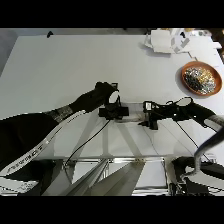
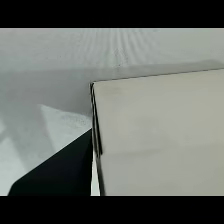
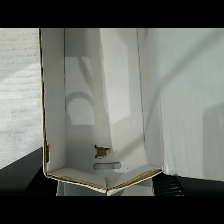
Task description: Fold the box and place the chain.
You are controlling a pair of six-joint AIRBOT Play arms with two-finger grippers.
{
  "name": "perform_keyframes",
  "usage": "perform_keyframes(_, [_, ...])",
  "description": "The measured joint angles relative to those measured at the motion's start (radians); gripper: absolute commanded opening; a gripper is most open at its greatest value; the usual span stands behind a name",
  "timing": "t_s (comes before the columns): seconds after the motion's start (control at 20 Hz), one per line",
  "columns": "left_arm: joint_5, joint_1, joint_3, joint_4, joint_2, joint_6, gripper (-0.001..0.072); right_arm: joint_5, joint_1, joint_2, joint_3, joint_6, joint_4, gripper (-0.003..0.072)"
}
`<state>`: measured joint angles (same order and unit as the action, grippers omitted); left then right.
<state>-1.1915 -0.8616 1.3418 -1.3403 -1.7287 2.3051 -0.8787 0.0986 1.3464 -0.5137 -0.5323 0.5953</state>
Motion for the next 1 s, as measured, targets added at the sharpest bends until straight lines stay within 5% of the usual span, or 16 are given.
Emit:
perform_keyframes(0.15, [-0.037,-0.003,0.027,-0.007,-0.024,0.028,0.027,0.0,0.0,0.0,0.0,0.0,0.0,0.0408])
perform_keyframes(0.35, [-0.049,-0.005,0.038,-0.02,-0.035,0.069,0.0014,0.0,0.0,0.0,0.0,0.0,0.0,0.0408])
perform_keyframes(0.55, [-0.048,-0.014,0.041,-0.032,-0.038,0.119,0.0004,0.0,0.0,0.0,0.0,0.0,0.0,0.0408])
perform_keyframes(0.65, [-0.046,-0.019,0.042,-0.041,-0.038,0.149,0.0087,0.0,0.0,0.0,0.0,0.0,0.0,0.0408])
perform_keyframes(0.75, [-0.032,-0.023,0.041,-0.048,-0.039,0.173,0.0438,0.0,0.0,0.0,0.0,0.001,0.0,0.0408])
perform_keyframes(0.8, [-0.031,-0.023,0.041,-0.045,-0.037,0.178,0.0496,0.0,0.0,0.0,0.0,0.002,0.0,0.0408])
perform_keyframes(1.0, [-0.022,-0.028,0.042,-0.072,-0.025,0.183,0.0457,0.0,0.0,0.0,0.0,0.001,0.0,0.0408])
